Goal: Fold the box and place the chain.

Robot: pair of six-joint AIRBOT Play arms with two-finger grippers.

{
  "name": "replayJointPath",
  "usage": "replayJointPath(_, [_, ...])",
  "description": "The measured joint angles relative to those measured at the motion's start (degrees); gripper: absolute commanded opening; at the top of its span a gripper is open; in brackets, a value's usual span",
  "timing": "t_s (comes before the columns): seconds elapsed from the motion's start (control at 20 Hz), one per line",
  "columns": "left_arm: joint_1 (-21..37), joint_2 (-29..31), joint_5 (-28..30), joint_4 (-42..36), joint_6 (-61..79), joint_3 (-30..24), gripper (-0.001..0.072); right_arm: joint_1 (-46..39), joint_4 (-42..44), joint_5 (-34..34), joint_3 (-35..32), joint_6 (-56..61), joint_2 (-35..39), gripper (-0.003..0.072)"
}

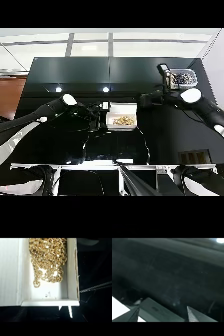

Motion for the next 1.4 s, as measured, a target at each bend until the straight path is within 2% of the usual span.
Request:
replayJointPath(0.2, [0.00, 0.00, 0.04, 0.00, -0.42, 0.00, 0.0392, 0.02, 0.09, 6.64, 5.35, -2.29, -3.58, 0.0703])
replayJointPath(0.4, [0.00, 0.00, 0.11, 0.00, -0.48, 0.00, 0.0392, 1.01, -3.74, 16.04, 6.82, -9.68, -4.68, 0.0696])
replayJointPath(0.6, [0.00, 0.00, 0.17, 0.00, -0.63, 0.00, 0.0392, 2.78, -10.01, 20.81, 7.15, -17.64, -5.09, 0.0696])
replayJointPath(0.9, [0.00, 0.00, 0.22, 0.02, -0.61, 0.00, 0.0392, 3.85, -10.67, 24.65, 7.30, -25.90, -4.39, 0.0689])
replayJointPath(1.0, [0.00, -0.02, 0.22, 0.02, -0.59, 0.00, 0.0392, 3.98, -10.08, 25.14, 7.30, -26.73, -3.58, 0.0563])
replayJointPath(1.1, [0.00, -0.02, 0.22, 0.02, -0.59, 0.00, 0.0392, 4.02, -9.62, 25.31, 7.30, -27.32, -2.69, 0.0483])
replayJointPath(1.15, [0.00, -0.02, 0.22, 0.02, -0.57, 0.00, 0.0392, 4.07, -9.40, 25.59, 7.30, -27.50, -2.45, 0.0410])
replayJointPath(1.3, [0.00, -0.02, 0.22, 0.02, -0.57, 0.00, 0.0392, 5.05, -9.20, 25.70, 7.23, -27.54, -2.03, 0.0400])
replayJointPath(1.35, [0.00, -0.02, 0.24, 0.02, -0.55, 0.00, 0.0392, 5.57, -9.40, 25.42, 7.04, -27.54, -1.99, 0.0288])
replayJointPath(1.4, [0.00, -0.02, 0.24, 0.02, -0.55, 0.00, 0.0392, 6.25, -9.92, 24.70, 6.73, -27.50, -1.99, 0.0258])
